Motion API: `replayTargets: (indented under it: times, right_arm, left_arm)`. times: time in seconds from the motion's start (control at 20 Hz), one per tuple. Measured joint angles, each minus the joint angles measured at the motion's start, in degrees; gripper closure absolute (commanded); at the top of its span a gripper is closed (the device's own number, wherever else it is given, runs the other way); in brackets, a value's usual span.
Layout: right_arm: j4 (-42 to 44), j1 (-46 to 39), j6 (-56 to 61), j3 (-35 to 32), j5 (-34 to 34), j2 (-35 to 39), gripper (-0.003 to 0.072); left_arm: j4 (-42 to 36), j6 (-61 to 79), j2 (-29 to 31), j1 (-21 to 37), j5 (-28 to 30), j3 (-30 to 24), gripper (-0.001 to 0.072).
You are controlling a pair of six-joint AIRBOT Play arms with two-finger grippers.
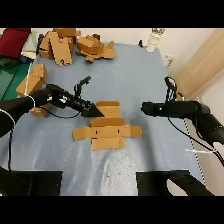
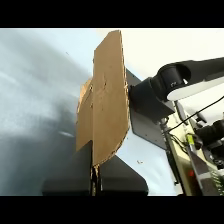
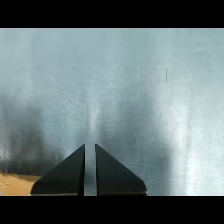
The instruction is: Fold the box.
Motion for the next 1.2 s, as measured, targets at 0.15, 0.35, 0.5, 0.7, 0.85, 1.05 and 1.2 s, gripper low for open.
replayTargets:
  times: [0.15, 0.35, 0.5, 0.7, 0.85, 1.05, 1.2]
  right_arm:
    - [0.39, -0.42, 0.42, 1.81, -0.44, -0.11, 0.0591]
    - [1.11, -0.57, 0.76, 2.51, -0.79, -1.01, 0.0591]
    - [1.75, -0.57, 0.76, 2.69, -0.85, -1.84, 0.0591]
    - [2.03, -0.57, 0.76, 2.73, -0.85, -2.32, 0.0591]
    - [2.14, -0.57, 0.76, 2.73, -0.85, -2.40, 0.0591]
    - [2.19, -0.57, 0.76, 2.73, -0.81, -2.43, 0.0591]
    - [2.21, -0.57, 0.74, 2.73, -0.42, -2.43, 0.0591]
  left_arm:
    - [-0.76, 4.09, 1.07, -1.79, 1.75, -3.21, 0.0698]
    - [-1.16, 9.86, 5.46, -3.56, 6.36, -7.26, 0.0698]
    - [-1.70, 16.61, 10.58, -5.27, 12.55, -11.69, 0.0697]
    - [-3.52, 24.57, 15.10, -7.08, 19.52, -17.05, 0.0697]
    - [-4.20, 27.61, 16.24, -7.45, 21.55, -19.10, 0.0697]
    - [-4.33, 29.49, 16.72, -7.67, 22.34, -21.57, 0.0697]
    - [-4.44, 30.51, 16.94, -7.74, 22.29, -22.75, 0.0697]
